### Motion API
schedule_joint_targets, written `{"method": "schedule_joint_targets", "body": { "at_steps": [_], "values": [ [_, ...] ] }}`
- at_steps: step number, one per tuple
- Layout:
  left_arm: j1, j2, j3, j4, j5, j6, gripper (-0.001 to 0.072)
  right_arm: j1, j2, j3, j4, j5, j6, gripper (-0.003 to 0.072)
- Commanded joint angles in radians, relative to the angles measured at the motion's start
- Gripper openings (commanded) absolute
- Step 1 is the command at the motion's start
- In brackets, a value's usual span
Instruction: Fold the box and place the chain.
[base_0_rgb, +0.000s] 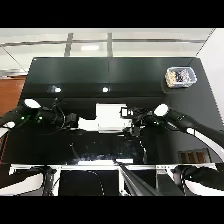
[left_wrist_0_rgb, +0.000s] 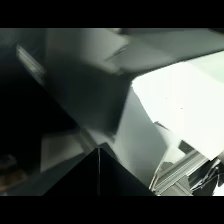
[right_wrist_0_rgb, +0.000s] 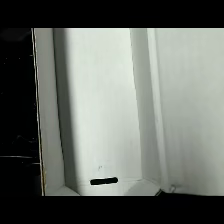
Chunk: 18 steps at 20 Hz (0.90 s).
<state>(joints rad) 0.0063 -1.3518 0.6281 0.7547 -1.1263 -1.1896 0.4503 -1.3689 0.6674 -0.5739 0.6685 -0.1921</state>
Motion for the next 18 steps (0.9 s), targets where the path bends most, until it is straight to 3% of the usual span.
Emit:
{"method": "schedule_joint_targets", "body": {
  "at_steps": [1,4,7,8,9,10,11,16,18],
  "values": [
    [-0.055,-0.047,0.0,-0.101,0.055,0.073,0.0023,0.0,-0.001,0.0,0.0,0.0,0.0,0.0241],
    [-0.066,-0.047,0.0,-0.166,0.051,0.172,0.0023,0.0,-0.001,0.0,0.0,0.0,0.0,0.0241],
    [-0.064,-0.047,0.013,-0.216,-0.029,0.264,0.0027,0.0,-0.001,0.0,0.0,0.0,0.0,0.0241],
    [-0.064,-0.047,0.023,-0.217,-0.04,0.267,0.0071,0.0,-0.001,0.0,0.0,0.0,0.0,0.0241],
    [-0.064,-0.047,0.034,-0.217,-0.046,0.266,0.0257,0.0,-0.001,0.0,0.0,0.0,0.0,0.0241],
    [-0.064,-0.047,0.051,-0.217,-0.058,0.266,0.0534,0.0,-0.001,0.0,0.0,0.0,0.0,0.0241],
    [-0.064,-0.047,0.067,-0.217,-0.071,0.266,0.0682,0.0,-0.001,0.0,0.0,0.0,0.0,0.0241],
    [-0.113,-0.047,0.114,-0.216,-0.132,0.238,0.0683,0.0,-0.001,0.0,0.0,0.0,0.0,0.0241],
    [-0.16,-0.047,0.126,-0.21,-0.13,0.23,0.0566,0.0,-0.001,0.0,0.0,0.0,0.0,0.0241]
  ]
}}
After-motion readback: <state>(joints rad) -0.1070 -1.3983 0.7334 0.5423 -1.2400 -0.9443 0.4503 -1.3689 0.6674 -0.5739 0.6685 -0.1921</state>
